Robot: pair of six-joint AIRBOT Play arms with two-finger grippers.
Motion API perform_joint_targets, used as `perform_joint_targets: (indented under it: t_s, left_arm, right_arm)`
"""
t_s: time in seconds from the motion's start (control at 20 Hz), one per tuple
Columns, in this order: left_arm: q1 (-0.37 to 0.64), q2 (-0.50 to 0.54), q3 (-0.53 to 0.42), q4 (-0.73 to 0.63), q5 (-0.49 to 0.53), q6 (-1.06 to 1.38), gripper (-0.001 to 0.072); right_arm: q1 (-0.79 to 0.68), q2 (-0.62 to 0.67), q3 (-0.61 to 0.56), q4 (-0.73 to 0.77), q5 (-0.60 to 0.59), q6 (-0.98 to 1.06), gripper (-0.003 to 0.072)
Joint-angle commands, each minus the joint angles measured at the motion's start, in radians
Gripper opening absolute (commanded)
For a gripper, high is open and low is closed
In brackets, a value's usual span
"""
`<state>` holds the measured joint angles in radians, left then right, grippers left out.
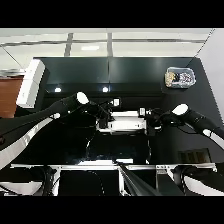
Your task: Fold the box and place the chain.
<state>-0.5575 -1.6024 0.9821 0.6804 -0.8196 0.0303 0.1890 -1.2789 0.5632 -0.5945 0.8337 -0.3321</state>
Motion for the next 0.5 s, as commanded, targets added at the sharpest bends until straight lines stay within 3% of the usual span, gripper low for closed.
perform_joint_targets:
  t_s: [0.0,0.05,0.45]
  left_arm:
    - [0.000,0.000,0.001,0.000,0.002,0.000,0.0027]
    - [0.000,0.000,0.001,0.000,0.001,0.000,0.0026]
    - [0.001,0.002,0.001,0.000,0.000,0.000,0.0032]
  right_arm:
    - [0.013,-0.001,0.000,-0.027,-0.005,0.010,0.0526]
    - [0.015,-0.001,0.000,-0.030,-0.004,0.010,0.0484]
    - [0.014,-0.001,0.000,-0.027,-0.008,0.014,0.0484]
